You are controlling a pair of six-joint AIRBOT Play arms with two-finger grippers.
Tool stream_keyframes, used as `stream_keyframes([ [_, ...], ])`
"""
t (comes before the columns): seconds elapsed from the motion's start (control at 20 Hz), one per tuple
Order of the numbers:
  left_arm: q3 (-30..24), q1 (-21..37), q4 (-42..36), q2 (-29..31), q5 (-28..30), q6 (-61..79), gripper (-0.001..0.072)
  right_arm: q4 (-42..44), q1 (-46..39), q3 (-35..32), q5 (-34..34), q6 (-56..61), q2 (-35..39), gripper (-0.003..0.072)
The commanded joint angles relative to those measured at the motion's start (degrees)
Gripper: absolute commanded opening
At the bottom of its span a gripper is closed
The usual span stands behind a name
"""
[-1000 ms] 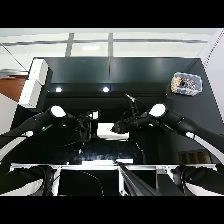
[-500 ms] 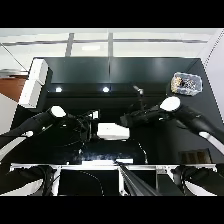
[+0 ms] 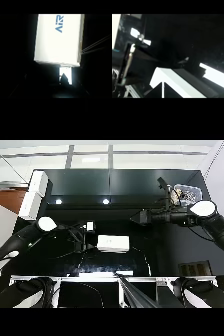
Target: Fold the box and place the chain.
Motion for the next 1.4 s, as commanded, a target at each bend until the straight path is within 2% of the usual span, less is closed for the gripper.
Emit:
stream_keyframes([
  [0.0,0.07,0.07,-2.54,4.70,-2.10,-3.52,0.0715,-0.04,-1.07,0.04,0.15,0.02,0.59,0.0042],
  [0.1,0.09,-1.73,-6.78,3.98,-0.52,-4.04,0.0715,-0.04,-1.07,0.04,-0.02,0.02,0.59,0.0042],
  [0.4,2.99,-11.41,-7.06,-0.13,7.28,-4.66,0.0711,-0.24,-1.07,0.04,-0.22,0.00,0.59,0.0042],
  [0.55,4.90,-13.97,-7.61,-2.95,7.87,-7.45,0.0709,-0.28,-1.07,0.04,-0.20,0.00,0.59,0.0042],
  [0.9,5.53,-14.91,-7.63,-7.28,7.89,-7.56,0.0709,-1.31,-1.07,0.02,-0.22,0.04,0.59,0.0042],
  [1.35,5.92,-15.43,-7.56,-7.56,8.48,-7.52,0.0709,-1.31,-1.07,0.04,-0.22,0.04,0.59,0.0042],
])
